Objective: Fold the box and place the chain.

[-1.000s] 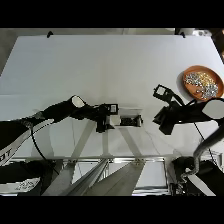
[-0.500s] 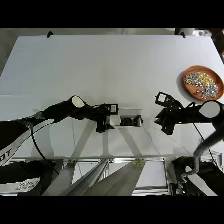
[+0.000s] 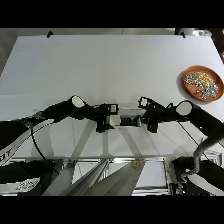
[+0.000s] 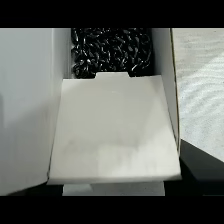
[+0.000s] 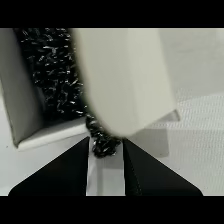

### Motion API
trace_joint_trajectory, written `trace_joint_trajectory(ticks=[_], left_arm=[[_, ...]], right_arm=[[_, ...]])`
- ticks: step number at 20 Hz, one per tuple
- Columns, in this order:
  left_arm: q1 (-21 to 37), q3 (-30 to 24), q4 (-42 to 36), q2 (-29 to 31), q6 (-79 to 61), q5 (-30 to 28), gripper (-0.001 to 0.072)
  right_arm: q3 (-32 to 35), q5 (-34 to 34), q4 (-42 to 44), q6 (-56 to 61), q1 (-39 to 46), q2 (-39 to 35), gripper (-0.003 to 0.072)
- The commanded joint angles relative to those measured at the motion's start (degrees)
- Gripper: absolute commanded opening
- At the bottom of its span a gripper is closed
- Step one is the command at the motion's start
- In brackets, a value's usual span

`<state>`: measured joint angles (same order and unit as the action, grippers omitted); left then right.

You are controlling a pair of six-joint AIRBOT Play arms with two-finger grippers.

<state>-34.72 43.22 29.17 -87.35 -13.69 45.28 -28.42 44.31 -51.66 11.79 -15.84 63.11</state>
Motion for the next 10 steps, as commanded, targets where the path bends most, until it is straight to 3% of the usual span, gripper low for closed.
trace_joint_trajectory(ticks=[1, 6, 8, 10], left_arm=[[0.0, 0.0, 0.0, 0.0, 0.0, 0.0, 0.0387], [0.0, 0.0, 0.0, 0.0, 0.0, 0.0, 0.0387], [0.0, 0.0, 0.0, 0.0, 0.0, 0.0, 0.0387], [0.0, 0.0, 0.0, 0.0, 0.0, 0.0, 0.0387]], right_arm=[[0.0, -3.9, 0.0, 0.8, -1.1, 1.4, 0.0246], [0.0, -5.0, 1.5, 0.8, -1.1, 2.8, 0.0222], [0.0, -4.3, 1.5, 1.1, -1.1, 3.0, 0.0146], [0.0, -3.3, 1.5, 2.5, -1.1, 3.0, 0.0015]])
